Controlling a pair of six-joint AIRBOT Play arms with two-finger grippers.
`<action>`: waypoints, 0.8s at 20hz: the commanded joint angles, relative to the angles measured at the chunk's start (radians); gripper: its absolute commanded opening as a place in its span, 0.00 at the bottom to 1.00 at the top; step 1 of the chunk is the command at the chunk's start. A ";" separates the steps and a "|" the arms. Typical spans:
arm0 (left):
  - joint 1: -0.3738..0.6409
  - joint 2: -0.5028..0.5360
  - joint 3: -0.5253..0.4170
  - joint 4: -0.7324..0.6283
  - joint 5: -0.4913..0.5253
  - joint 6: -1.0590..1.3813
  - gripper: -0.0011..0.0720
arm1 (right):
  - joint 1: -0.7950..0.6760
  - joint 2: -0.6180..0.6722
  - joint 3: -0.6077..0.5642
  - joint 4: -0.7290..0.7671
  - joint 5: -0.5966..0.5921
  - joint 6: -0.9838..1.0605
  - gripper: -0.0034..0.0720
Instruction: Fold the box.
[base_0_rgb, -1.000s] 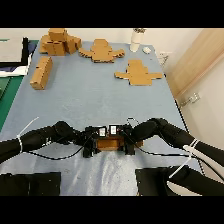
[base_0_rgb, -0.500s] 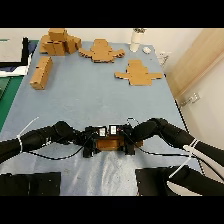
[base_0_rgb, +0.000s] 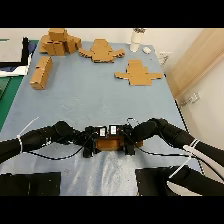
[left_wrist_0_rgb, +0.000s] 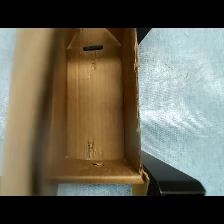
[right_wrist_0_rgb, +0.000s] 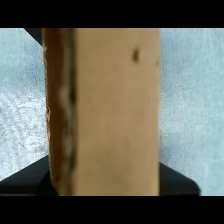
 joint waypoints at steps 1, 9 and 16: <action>0.000 -0.001 0.001 0.000 0.000 0.000 0.66 | 0.000 0.003 0.008 0.007 -0.001 0.039 1.00; 0.000 -0.001 0.001 0.000 0.000 0.000 0.66 | -0.001 0.166 0.031 -0.247 -0.101 0.466 1.00; 0.000 -0.001 0.000 0.000 0.000 0.000 0.66 | -0.001 0.385 0.031 -0.311 -0.157 1.069 1.00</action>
